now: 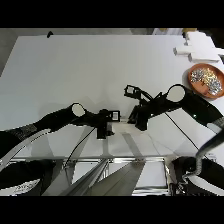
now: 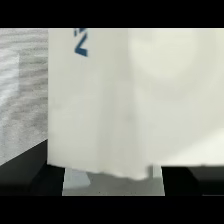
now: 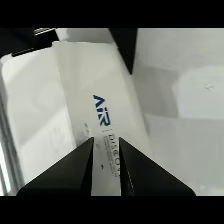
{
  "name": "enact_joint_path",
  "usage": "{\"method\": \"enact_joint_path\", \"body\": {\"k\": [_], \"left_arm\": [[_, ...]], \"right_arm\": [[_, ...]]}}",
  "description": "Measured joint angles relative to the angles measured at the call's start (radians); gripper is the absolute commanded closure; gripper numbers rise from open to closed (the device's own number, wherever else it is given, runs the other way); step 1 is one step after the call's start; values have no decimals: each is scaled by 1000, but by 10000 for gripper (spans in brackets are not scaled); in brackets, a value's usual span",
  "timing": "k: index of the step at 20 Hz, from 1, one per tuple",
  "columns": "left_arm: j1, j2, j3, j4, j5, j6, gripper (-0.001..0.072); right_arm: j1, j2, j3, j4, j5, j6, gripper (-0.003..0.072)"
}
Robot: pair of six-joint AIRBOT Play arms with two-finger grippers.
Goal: Fold the box and place the chain.
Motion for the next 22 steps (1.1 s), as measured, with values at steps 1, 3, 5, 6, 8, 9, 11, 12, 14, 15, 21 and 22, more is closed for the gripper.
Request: {"method": "enact_joint_path", "body": {"k": [1,3,5,6,8,9,11,12,14,15,21,22], "left_arm": [[0,0,0,0,0,0,530],[0,0,0,0,0,0,530],[0,0,0,0,0,0,530],[0,0,0,0,0,0,530],[0,0,0,0,0,0,530],[0,0,0,0,0,0,530],[0,0,0,0,0,0,530],[0,0,0,0,0,0,530],[0,0,0,0,0,0,530],[0,0,0,0,0,0,530],[0,0,0,0,0,0,530],[0,0,0,0,0,0,530]], "right_arm": [[3,10,-13,5,0,-14,420],[8,32,-36,8,-4,-32,396],[11,65,-59,13,-9,-63,396],[11,83,-71,13,-13,-83,396],[13,115,-93,9,-26,-123,393],[16,127,-101,5,-31,-138,390],[33,140,-111,-7,-46,-157,390],[48,144,-114,-14,-53,-163,389],[84,150,-118,-42,-74,-171,389],[102,151,-119,-64,-84,-171,389],[161,154,-121,-143,-119,-148,390],[165,154,-122,-150,-134,-142,390]]}}
